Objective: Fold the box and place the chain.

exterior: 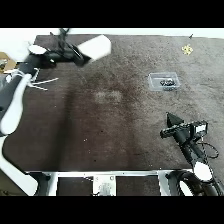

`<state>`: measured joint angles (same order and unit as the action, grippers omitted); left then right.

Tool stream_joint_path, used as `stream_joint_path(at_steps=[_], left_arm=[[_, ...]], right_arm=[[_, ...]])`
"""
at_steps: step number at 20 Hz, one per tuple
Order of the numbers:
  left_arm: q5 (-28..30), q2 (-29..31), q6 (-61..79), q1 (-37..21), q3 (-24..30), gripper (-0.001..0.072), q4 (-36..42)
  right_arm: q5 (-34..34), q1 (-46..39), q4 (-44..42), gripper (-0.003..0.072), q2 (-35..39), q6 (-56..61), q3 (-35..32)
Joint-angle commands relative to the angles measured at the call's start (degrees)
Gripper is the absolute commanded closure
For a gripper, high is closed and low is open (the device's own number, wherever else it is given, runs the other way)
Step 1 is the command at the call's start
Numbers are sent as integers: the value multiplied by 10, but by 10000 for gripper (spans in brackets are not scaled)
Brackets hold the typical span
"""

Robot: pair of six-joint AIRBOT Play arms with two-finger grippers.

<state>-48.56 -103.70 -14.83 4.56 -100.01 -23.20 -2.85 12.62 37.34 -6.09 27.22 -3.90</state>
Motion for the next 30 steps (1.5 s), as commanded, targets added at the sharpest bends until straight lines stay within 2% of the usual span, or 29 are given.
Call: stream_joint_path(at_steps=[1,4,7,9,11,13,14,16,18,24,27,29,30], left_arm=[[99,110,-79,-44,76,706,-39],[182,225,-83,-106,221,706,-39],[275,351,-91,-175,399,705,-38],[254,409,-94,-243,490,705,-38],[176,434,-89,-325,544,705,-41],[124,433,-89,-396,571,705,-63],[123,433,-92,-421,579,705,-90],[161,433,-82,-438,597,705,-107],[163,417,-81,-437,603,705,-138],[164,328,-65,-435,600,705,-133],[219,309,-10,-396,594,705,-129],[287,301,-4,-374,592,705,-118],[283,292,-3,-374,583,706,-111]], right_arm=[[0,0,-1,682,0,0,0],[0,0,-1,682,0,0,0],[0,0,-1,682,0,0,0],[0,0,-1,682,0,0,0],[0,0,-1,682,0,0,0],[0,0,-1,682,0,0,0],[0,0,-1,682,0,0,0],[0,0,-1,682,0,0,0],[0,0,-1,682,0,0,0],[-2,0,-1,682,0,0,0],[-2,0,-1,682,0,0,0],[-2,0,-1,682,0,0,0],[-2,0,-1,682,0,0,0]])
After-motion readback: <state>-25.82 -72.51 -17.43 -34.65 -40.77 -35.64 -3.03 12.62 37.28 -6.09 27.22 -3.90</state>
